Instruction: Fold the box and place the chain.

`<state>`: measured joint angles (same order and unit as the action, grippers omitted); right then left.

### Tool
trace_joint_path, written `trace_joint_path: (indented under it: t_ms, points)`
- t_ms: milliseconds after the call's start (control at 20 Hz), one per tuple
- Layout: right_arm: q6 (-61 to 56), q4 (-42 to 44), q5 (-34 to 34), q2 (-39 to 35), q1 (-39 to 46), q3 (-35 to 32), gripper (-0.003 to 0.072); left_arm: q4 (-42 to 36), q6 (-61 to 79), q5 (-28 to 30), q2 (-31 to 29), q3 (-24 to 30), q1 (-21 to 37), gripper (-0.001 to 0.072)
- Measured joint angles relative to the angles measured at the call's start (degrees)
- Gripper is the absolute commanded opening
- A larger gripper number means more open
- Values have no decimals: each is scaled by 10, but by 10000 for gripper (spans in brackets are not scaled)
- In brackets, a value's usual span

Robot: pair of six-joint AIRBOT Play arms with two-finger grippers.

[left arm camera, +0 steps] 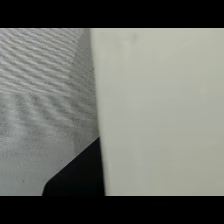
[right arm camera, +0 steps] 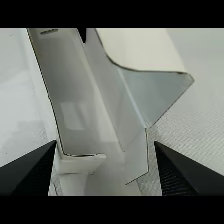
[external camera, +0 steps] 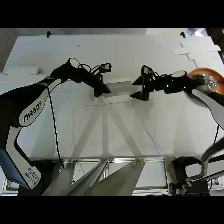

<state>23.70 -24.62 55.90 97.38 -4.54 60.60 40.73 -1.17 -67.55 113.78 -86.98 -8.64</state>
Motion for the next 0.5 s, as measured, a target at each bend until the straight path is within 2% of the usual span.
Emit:
trace_joint_path:
  t_ms: [500]
  points:
    - [-35,-37,70,38,1,56,687,0,0,0,0,0,0,15]
